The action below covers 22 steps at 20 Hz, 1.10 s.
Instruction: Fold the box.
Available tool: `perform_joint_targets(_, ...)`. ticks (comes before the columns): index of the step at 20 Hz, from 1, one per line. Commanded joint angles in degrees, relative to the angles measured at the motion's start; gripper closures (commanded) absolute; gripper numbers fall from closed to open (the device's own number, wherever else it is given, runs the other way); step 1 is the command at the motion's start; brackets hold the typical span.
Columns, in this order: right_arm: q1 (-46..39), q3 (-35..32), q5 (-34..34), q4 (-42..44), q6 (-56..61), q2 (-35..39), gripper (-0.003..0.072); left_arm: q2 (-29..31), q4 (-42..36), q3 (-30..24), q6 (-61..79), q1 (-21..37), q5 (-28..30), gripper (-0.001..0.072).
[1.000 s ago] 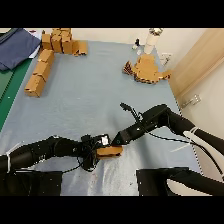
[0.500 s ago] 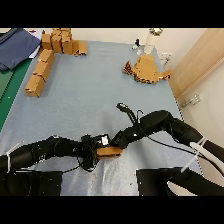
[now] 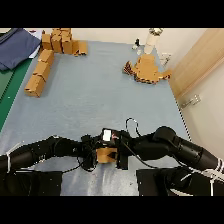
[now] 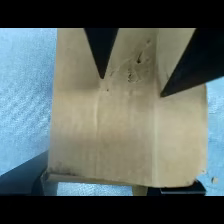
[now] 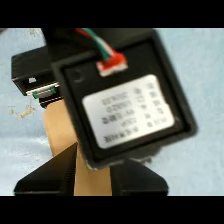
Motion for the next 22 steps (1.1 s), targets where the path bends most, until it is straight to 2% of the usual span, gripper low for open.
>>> perform_joint_targets(1,4.1,0.0,3.2,-7.0,1.2,-0.4,0.0302,0.0,0.0,0.0,0.0,0.0,0.0,0.0178)
perform_joint_targets(2,4.4,0.0,3.3,-7.0,0.6,-0.3,0.0229,0.0,0.0,0.0,0.0,0.0,0.0,0.0178)
perform_joint_targets(6,6.5,0.1,2.8,-8.2,0.1,-0.1,0.0229,0.0,0.0,0.0,0.0,0.1,0.0,0.0178)
perform_joint_targets(10,7.6,0.1,3.1,-14.9,0.2,-0.1,0.0229,0.0,0.0,0.0,0.0,0.0,0.0,0.0178)
perform_joint_targets(18,7.7,0.1,3.7,-18.6,0.2,-0.1,0.0252,0.0,0.0,0.0,0.0,0.0,0.0,0.0178)
perform_joint_targets(22,7.9,0.1,1.9,-17.1,0.2,0.5,0.0252,0.0,0.0,0.0,0.0,0.0,0.0,0.0178)
